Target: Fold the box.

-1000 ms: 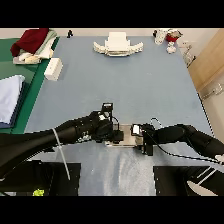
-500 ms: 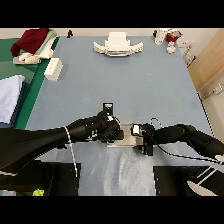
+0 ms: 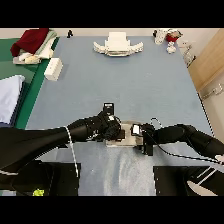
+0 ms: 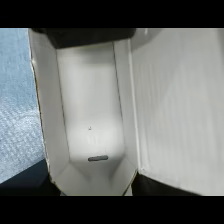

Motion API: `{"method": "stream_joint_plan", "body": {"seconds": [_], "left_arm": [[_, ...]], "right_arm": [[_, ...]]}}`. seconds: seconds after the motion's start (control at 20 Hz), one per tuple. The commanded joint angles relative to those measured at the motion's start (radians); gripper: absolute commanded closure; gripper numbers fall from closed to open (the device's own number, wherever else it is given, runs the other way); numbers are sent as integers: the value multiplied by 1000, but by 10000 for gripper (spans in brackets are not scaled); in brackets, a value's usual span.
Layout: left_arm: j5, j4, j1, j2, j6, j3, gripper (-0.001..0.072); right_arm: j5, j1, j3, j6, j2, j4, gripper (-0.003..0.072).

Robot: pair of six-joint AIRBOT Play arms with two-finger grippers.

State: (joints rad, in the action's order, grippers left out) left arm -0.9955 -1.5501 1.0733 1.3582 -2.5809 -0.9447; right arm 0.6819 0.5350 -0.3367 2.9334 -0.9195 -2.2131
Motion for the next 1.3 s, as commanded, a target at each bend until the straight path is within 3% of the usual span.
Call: {"method": "stream_joint_plan", "body": {"seconds": [0.0, 0.15, 0.35, 0.4, 0.45, 0.5, 0.55, 0.8, 1.05, 1.15, 1.25], "left_arm": [[-10, 0, -1, -7, 6, -14, 163], [-37, 1, -1, -60, 28, -18, 164], [-230, 1, 2, -225, 63, -18, 164], [-284, 0, 6, -279, 76, -17, 202], [-318, 1, 11, -325, 109, -17, 332], [-333, -1, 20, -370, 166, -17, 564], [-322, 0, 31, -406, 245, -17, 697], [-204, -34, 45, -429, 512, -17, 697], [-180, -37, 52, -455, 880, 42, 700], [-106, 33, -15, -554, 1095, 135, 700], [-53, 242, -157, -641, 1516, 235, 697]], "right_arm": [[0, 0, -1, 0, 0, 0, 207], [0, 1, -1, 0, 0, 0, 207], [0, 1, -1, 0, 0, 0, 208], [0, 0, -1, 0, 0, 0, 208], [0, 1, -1, 0, 0, 0, 208], [0, 0, -1, 0, 0, 0, 207], [0, 1, -1, 0, 0, 0, 208], [0, 0, -1, 0, 0, 0, 208], [0, 0, -1, 0, 0, 0, 208], [0, 0, -1, 0, 0, 0, 208], [0, 0, -1, -1, 0, 1, 208]]}}
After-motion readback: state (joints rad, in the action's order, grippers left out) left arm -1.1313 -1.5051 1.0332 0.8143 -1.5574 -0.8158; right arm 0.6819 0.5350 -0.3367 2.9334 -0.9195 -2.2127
